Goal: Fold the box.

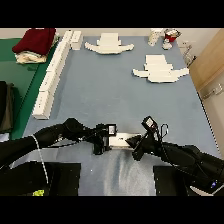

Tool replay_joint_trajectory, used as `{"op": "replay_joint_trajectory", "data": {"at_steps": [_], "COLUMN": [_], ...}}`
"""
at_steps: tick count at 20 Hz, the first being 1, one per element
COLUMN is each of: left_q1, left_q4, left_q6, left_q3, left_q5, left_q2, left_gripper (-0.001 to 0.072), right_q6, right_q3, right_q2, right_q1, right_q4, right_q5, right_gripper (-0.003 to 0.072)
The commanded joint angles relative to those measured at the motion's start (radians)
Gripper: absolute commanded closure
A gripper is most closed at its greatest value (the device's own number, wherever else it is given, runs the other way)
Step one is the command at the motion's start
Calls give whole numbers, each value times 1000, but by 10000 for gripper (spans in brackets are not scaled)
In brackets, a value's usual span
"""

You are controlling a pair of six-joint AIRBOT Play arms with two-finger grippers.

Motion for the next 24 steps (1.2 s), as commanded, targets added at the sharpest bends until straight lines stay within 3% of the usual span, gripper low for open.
{"op": "replay_joint_trajectory", "data": {"at_steps": [1,18,24], "left_q1": [0,0,0], "left_q4": [1,0,1], "left_q6": [1,1,1], "left_q3": [1,1,1], "left_q5": [0,0,0], "left_q2": [0,0,0], "left_gripper": [244,244,244], "right_q6": [-2,-72,-80], "right_q3": [-1,49,49], "right_q2": [-7,62,-34], "right_q1": [1,46,57], "right_q4": [-4,-12,-46], "right_q5": [-10,-17,38], "right_gripper": [681,681,681]}}
